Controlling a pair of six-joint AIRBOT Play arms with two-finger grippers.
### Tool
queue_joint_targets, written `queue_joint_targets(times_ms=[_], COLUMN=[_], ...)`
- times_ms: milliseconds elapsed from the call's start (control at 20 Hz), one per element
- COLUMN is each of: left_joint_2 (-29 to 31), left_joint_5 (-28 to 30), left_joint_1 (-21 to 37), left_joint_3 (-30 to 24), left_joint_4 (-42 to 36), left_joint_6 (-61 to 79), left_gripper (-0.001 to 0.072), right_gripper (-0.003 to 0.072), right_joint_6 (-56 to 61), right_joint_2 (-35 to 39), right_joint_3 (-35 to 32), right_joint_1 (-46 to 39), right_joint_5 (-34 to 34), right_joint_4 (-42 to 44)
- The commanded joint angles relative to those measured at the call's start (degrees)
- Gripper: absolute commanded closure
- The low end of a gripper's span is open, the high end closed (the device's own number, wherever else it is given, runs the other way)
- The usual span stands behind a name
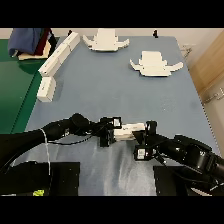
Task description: Fold the box.
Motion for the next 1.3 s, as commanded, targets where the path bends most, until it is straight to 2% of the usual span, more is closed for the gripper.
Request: queue_joint_targets(times_ms=[0, 700, 1250], left_joint_2=[0.0, 0.0, 0.0], left_joint_5=[0.0, 0.0, 0.0], left_joint_1=[0.04, 0.04, 0.04], left_joint_3=[-0.02, -0.02, -0.02], left_joint_4=[0.02, 0.02, 0.02], left_joint_6=[0.02, 0.02, 0.0], left_gripper=[0.0194, 0.0194, 0.0194], right_gripper=[0.0681, 0.0681, 0.0681], right_joint_6=[2.32, 2.36, 2.78], right_joint_2=[0.7, -5.25, -10.91], right_joint_3=[-1.77, -2.43, -2.43], right_joint_1=[0.52, 3.06, 3.04], right_joint_5=[-1.75, -1.31, -1.31], right_joint_4=[-2.38, 3.45, 3.67])
